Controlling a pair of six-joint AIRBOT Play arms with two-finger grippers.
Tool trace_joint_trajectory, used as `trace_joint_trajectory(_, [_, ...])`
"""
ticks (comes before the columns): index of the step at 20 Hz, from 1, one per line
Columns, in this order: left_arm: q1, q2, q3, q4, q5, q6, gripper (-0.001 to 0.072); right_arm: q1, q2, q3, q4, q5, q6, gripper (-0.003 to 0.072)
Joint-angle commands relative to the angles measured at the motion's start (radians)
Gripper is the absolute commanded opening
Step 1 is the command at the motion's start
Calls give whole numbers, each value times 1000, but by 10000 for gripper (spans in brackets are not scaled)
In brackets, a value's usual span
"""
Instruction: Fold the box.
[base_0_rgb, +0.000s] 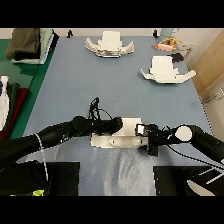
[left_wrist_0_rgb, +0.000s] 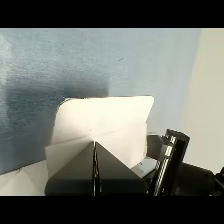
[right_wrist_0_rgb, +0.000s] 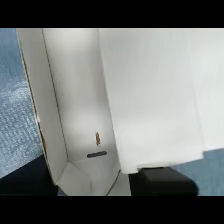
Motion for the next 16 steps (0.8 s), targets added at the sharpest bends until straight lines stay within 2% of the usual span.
trace_joint_trajectory(1, [12,-14,0,20,-32,-1,14,1,-1,1,-2,0,-2,445])
trace_joint_trajectory(5, [23,-8,1,32,-68,15,14,1,-1,1,-2,0,-2,445])
trace_joint_trajectory(7, [93,34,1,61,-159,43,14,1,-1,1,-2,0,-2,445])
trace_joint_trajectory(9, [201,134,1,142,-268,69,14,1,-1,1,-2,0,-2,446])
trace_joint_trajectory(12, [352,349,1,328,-426,135,15,1,-1,1,-2,0,-2,445])
trace_joint_trajectory(14, [411,477,0,447,-556,177,16,1,-1,1,-2,0,-2,445])
trace_joint_trajectory(16, [424,566,0,571,-666,293,16,1,-1,1,-2,0,-2,445])
